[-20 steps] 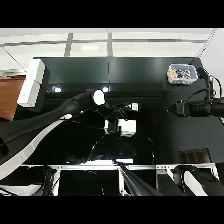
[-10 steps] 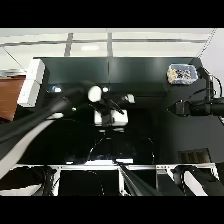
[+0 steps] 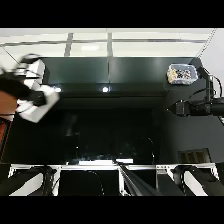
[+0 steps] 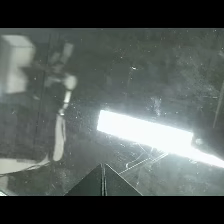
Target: Fold the box and place the chain.
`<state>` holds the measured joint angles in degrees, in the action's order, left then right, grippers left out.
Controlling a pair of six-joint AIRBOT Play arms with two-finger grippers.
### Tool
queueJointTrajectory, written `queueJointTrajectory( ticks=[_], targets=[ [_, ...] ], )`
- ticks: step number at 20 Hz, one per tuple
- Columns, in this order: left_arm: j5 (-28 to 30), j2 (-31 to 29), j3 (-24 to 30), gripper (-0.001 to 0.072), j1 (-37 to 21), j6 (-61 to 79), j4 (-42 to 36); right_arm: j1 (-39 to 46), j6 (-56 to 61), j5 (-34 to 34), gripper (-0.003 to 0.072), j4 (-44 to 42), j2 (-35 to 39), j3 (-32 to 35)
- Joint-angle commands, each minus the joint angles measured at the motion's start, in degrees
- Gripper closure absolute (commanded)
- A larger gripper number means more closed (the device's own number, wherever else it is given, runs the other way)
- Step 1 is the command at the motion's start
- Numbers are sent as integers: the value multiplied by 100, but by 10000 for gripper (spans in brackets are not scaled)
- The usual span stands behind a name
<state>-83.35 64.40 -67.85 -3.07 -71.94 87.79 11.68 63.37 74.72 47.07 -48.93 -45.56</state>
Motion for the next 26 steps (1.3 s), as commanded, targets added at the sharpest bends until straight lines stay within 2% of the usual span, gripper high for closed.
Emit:
queueJointTrajectory(
  ticks=[1, 2, 4, 7, 8, 12, 14, 18, 22, 26],
  targets=[
    [-197, -190, 275, 444, -2035, -463, 267, 0, -116, -9, 674, 4, 2, 0],
    [-391, -190, 289, 444, -2483, -234, 356, -2, -133, -9, 674, 4, 2, 0],
    [-345, -251, 308, 444, -3209, -9, 350, -2, -133, -42, 674, 2, 2, 0],
    [63, -282, 310, 444, -3847, 986, -636, -2, -131, -133, 674, -2, 2, 0],
    [223, -275, 310, 444, -3912, 1394, -852, -2, -127, -133, 674, 0, 2, 0],
    [737, -13, 505, 444, -3895, 2367, -748, 0, -120, -216, 674, -4, 2, 0],
    [857, 192, 728, 443, -3899, 2428, -824, -2, 15, -352, 674, -4, 2, 0],
    [1552, 431, 1117, 444, -3899, 2444, -911, 0, 116, -424, 674, -2, 2, 0],
    [1567, 837, 1126, 444, -3897, 2448, -1331, -2, 140, -450, 674, -2, 2, 0],
    [1714, 1005, 1126, 444, -3860, 2450, -1617, 0, 162, -448, 674, -2, 2, 0]
  ],
)
